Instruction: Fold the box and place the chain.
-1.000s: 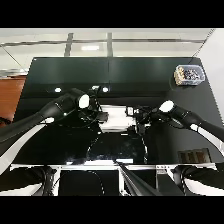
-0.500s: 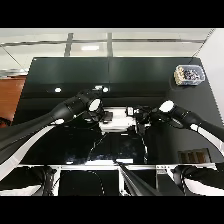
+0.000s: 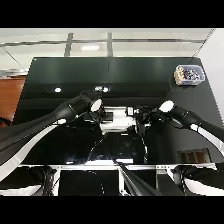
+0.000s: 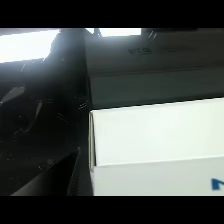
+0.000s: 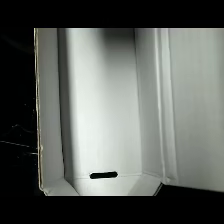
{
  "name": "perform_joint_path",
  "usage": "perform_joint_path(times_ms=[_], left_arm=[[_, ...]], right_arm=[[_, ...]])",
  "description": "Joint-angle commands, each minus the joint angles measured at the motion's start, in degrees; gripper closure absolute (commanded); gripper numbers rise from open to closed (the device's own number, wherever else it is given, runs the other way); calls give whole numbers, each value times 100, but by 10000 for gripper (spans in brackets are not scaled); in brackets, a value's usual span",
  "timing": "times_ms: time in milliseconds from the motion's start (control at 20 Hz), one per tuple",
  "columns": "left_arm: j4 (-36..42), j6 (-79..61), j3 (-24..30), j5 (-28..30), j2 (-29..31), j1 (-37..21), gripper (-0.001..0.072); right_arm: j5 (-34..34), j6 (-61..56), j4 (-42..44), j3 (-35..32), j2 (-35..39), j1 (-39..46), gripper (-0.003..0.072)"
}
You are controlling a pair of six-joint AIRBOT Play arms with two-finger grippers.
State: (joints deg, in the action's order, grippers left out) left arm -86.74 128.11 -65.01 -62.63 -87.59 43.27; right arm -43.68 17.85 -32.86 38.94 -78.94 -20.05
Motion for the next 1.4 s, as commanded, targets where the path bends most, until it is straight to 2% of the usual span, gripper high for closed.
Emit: perform_joint_path(times_ms=[0,150,300,350,400,450,550,600,700,750,1100,1150,1200,1250,1350], left_arm=[[72,9,-4,160,-26,9,443],[72,9,-4,151,-39,7,683],[72,9,-7,153,-42,7,682],[72,7,-17,153,-42,7,620],[72,7,-24,153,-39,7,438],[70,7,-28,153,-39,7,294],[68,4,-28,153,-39,7,283],[68,4,-28,149,-39,7,317],[68,-2,-28,146,-39,7,593],[68,-22,-28,144,-39,7,675],[70,-59,-28,79,-39,7,683],[70,-59,-28,79,-39,7,683],[70,-57,-28,70,-39,7,683],[70,-57,-28,61,-39,7,683],[70,-57,-28,63,-37,7,683]], right_arm=[[0,-2,2,-2,-2,-7,431],[0,-2,2,-2,-2,-7,431],[0,-2,2,-2,-2,-4,430],[0,-2,2,-2,-2,-7,431],[0,-2,2,-2,-2,-4,430],[0,-2,2,-2,-2,-7,431],[0,-2,2,-2,-2,-7,430],[0,-2,2,-2,-2,-7,431],[0,-2,0,-2,-2,-7,430],[0,-2,2,-2,-2,-7,430],[0,-15,46,-2,-2,-7,429],[4,-114,48,-2,-2,-4,311],[35,-308,48,-2,0,-4,74],[22,-435,24,-2,31,-4,50],[-39,-461,-214,-2,208,-4,52]])
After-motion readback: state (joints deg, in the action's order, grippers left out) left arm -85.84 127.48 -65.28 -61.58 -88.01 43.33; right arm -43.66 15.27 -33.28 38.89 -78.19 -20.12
